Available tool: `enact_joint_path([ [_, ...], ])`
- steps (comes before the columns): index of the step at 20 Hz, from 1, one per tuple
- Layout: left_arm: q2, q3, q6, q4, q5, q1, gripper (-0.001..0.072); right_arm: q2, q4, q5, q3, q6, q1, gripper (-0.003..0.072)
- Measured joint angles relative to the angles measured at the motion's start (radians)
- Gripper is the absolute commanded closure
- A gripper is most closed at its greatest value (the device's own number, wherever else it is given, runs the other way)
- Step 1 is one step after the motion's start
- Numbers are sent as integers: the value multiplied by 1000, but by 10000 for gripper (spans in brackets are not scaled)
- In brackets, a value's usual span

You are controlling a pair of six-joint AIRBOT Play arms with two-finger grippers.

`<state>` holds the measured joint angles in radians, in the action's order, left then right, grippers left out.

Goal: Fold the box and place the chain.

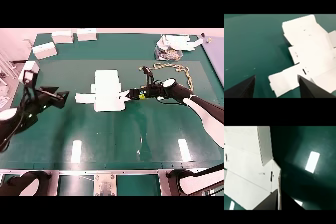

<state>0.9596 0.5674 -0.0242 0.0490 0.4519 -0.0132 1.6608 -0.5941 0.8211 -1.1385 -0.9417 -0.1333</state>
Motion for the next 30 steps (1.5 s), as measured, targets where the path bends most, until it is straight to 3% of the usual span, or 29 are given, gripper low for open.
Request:
enact_joint_path([
  [8, 479, 394, 177, 202, 406, 0, 120, 0, -1, -2, 0, 0, 0, 680],
  [17, 598, 529, 268, 312, 523, 0, 121, 0, 0, -2, 0, 0, 0, 680],
  [22, 713, 692, 317, 372, 578, 0, 121, 0, 3, 0, 0, 0, 3, 680],
  [30, 946, 985, 426, 419, 750, 0, 122, 0, 6, 11, 0, 0, 4, 679],
])
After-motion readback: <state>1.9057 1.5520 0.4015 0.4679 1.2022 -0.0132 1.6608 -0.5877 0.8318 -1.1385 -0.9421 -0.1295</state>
